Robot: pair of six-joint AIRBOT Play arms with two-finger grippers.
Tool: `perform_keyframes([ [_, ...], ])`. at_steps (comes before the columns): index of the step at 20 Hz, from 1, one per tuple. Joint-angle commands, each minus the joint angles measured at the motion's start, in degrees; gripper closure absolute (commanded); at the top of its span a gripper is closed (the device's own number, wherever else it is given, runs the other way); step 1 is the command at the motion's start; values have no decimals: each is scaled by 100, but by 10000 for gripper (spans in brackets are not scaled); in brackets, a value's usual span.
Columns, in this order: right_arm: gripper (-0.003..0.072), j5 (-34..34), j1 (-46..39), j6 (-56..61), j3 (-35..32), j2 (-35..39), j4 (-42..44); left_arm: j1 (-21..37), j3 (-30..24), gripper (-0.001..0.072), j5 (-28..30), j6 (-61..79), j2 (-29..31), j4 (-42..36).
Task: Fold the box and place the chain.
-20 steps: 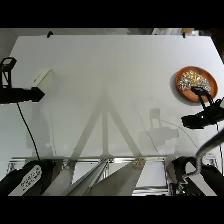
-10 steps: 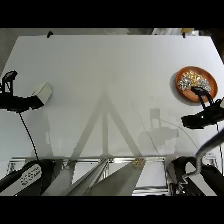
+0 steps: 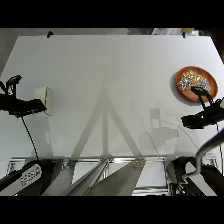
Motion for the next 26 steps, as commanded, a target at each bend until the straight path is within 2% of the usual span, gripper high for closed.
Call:
perform_keyframes([
  [1, 667, 0, -4, 0, 2, 4, 0, -42, -2, 3, -308, -168, 72, 11],
  [4, 667, 0, -4, 0, 2, 4, 0, -42, -2, 4, -452, -234, 339, 11],
  [15, 667, 2, -4, 0, 2, 4, 0, -42, -2, 4, -737, -238, 1974, -24],
  [18, 667, 2, -4, 0, 2, 4, 0, -42, -2, 5, -837, -240, 2138, -26],
  [26, 667, 0, -4, 0, 2, 4, 0, -42, -2, 5, -754, -310, 2135, -24],
])
